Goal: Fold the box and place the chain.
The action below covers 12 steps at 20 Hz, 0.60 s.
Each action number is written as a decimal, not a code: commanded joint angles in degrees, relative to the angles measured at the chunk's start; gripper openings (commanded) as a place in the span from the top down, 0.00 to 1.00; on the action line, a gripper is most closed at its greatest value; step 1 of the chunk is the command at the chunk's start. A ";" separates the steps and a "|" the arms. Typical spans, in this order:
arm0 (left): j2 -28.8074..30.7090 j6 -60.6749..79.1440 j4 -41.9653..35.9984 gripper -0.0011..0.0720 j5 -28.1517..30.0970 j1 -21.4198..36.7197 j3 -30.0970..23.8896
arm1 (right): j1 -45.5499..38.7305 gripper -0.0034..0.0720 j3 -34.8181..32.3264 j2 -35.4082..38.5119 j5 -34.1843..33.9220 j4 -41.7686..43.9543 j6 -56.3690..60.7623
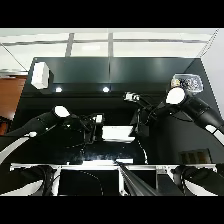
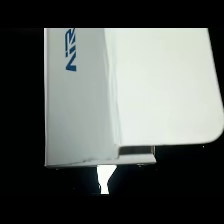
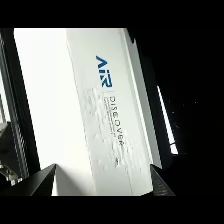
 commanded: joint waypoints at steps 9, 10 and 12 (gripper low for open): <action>0.00 0.02 0.02 0.43 0.00 -0.04 0.04 | 5.07 0.20 0.07 0.00 -6.60 -7.23 1.38; 0.00 0.02 0.02 0.43 0.00 -0.04 0.04 | 5.11 0.20 0.07 0.02 -6.62 -6.99 2.21; 0.00 0.00 0.02 0.43 0.00 -0.04 0.04 | 5.20 0.33 0.07 0.04 -6.34 -6.60 4.50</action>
